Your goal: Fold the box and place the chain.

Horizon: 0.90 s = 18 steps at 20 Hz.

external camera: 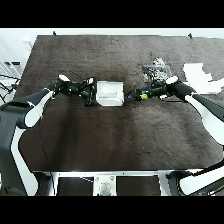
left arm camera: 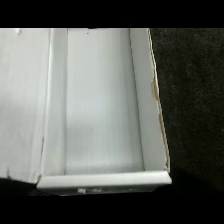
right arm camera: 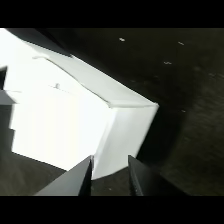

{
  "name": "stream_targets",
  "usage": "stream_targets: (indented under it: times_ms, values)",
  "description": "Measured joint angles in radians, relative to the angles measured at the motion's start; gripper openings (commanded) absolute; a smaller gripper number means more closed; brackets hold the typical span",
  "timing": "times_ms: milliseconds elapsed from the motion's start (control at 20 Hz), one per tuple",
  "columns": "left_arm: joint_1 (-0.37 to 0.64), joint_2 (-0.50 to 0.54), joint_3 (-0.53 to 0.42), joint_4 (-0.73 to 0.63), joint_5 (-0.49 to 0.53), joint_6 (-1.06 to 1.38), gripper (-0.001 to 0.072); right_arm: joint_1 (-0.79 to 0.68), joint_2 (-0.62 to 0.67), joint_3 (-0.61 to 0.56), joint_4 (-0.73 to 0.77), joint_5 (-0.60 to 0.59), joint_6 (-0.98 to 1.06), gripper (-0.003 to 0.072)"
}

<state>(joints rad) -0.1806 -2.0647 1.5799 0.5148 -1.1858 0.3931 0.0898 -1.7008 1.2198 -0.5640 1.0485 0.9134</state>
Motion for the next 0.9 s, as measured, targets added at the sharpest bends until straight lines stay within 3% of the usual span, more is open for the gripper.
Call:
stream_targets:
  times_ms: [500,900]
  values:
    - [0.0,0.0,0.0,0.0,0.0,0.0,0.0468,0.036,0.001,0.029,-0.004,-0.014,0.071,0.04]
    - [0.0,0.0,0.0,0.0,0.0,0.0,0.0468,0.105,0.001,0.11,-0.208,-0.045,0.259,0.043]
